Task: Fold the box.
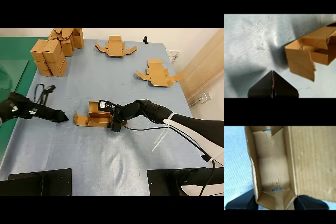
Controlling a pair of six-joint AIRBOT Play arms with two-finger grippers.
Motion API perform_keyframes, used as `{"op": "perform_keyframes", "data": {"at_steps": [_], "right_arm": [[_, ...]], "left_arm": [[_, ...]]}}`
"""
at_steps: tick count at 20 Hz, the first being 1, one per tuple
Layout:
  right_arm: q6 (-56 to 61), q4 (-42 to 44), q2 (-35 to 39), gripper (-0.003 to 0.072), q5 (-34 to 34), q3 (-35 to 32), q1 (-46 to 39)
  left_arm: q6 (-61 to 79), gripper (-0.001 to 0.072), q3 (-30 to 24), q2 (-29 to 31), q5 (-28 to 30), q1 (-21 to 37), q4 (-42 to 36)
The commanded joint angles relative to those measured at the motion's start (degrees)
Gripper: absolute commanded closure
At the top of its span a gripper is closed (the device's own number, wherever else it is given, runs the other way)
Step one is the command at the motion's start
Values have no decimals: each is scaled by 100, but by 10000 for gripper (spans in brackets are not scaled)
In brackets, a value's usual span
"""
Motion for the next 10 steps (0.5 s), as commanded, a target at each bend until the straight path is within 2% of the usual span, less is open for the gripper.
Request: {"op": "perform_keyframes", "data": {"at_steps": [1,4,8,9,10], "right_arm": [[0,2,0,676,0,-2,-2],[0,2,0,676,0,-2,-2],[0,2,0,676,-4,-2,-2],[0,2,0,676,-4,-2,-2],[0,2,0,676,-4,0,-2]], "left_arm": [[-7,690,9,-354,-59,-509,-503],[229,686,103,-354,-240,-723,-859],[715,684,199,-356,-621,-730,-1331],[866,624,199,-356,-702,-730,-1471],[885,504,199,-356,-702,-730,-1550]]}}
